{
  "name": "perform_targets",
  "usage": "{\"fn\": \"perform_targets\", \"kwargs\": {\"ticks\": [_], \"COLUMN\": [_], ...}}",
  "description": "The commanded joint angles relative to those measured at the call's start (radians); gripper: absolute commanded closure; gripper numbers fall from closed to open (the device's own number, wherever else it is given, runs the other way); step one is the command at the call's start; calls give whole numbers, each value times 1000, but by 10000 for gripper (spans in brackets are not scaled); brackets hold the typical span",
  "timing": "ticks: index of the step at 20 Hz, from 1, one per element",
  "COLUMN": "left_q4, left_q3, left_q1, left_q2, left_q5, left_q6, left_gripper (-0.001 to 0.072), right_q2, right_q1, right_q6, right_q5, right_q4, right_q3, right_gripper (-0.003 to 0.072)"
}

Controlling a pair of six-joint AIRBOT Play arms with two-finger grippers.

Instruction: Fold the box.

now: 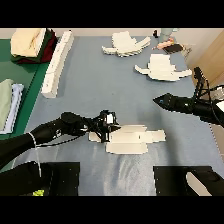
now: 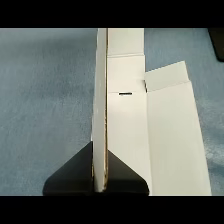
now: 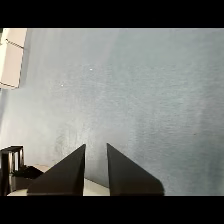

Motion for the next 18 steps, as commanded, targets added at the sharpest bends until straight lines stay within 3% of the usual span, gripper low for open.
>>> {"fn": "perform_targets", "kwargs": {"ticks": [1,2,7,9,14,18], "left_q4": [8,8,8,8,8,7], "left_q3": [-1,-1,0,0,0,0], "left_q1": [-1,-1,-1,-1,-1,-1], "left_q2": [3,3,3,3,3,3], "left_q5": [-2,-10,-9,-8,-8,-9], "left_q6": [-57,-57,-56,-56,-56,-56], "left_gripper": [696,695,696,696,695,696], "right_q2": [1,1,3,3,0,0], "right_q1": [0,0,5,39,119,118], "right_q6": [1,1,310,338,363,397], "right_q5": [45,71,222,246,84,11], "right_q4": [3,-3,-303,-321,-314,-364], "right_q3": [-1,-1,-42,-117,-299,-321], "right_gripper": [569,686,687,687,687,687]}}
